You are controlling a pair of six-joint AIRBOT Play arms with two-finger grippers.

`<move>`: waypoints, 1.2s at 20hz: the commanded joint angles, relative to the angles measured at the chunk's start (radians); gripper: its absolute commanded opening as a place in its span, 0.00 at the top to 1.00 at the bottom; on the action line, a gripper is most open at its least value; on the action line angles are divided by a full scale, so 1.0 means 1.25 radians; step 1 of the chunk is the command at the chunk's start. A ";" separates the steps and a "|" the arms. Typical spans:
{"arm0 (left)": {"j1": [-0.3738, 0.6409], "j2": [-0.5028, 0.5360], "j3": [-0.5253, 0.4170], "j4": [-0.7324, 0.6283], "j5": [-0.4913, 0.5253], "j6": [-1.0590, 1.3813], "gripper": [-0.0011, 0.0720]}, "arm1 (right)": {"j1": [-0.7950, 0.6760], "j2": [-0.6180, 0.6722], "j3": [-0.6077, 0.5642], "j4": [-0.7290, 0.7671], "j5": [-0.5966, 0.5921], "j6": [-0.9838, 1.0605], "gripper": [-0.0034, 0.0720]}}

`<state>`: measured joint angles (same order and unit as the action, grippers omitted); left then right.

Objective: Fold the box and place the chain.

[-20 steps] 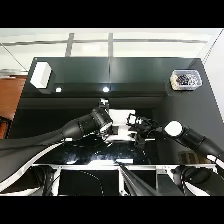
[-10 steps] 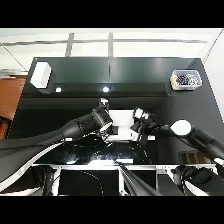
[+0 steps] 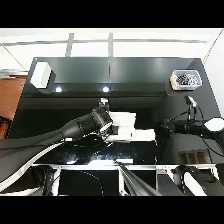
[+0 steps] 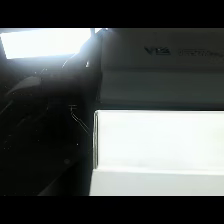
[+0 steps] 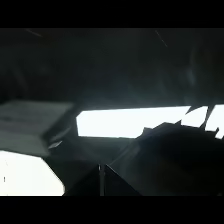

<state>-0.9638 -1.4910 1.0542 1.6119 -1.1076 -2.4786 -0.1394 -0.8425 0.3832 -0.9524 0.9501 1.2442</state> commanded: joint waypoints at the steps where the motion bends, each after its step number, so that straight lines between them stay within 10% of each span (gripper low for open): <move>1: 0.001 -0.001 0.000 0.000 -0.001 -0.001 0.95 | -0.032 -0.098 -0.030 0.092 0.094 0.056 0.91; 8: 0.001 -0.001 0.000 0.000 -0.001 0.000 0.95 | 0.133 -0.233 -0.027 0.341 0.098 -0.173 0.90; 9: 0.001 -0.001 0.000 0.000 -0.001 0.000 0.95 | 0.133 -0.233 -0.023 0.384 0.110 -0.211 0.67; 10: 0.001 -0.001 0.000 0.000 0.001 0.000 0.95 | 0.133 -0.233 -0.010 0.396 0.127 -0.232 0.24; 11: 0.001 -0.001 0.000 0.001 0.000 0.000 0.95 | 0.133 -0.233 0.007 0.381 0.148 -0.237 0.13; 24: 0.001 -0.001 0.000 0.001 0.000 -0.001 0.94 | 0.258 -0.232 0.091 0.325 0.103 -0.128 0.18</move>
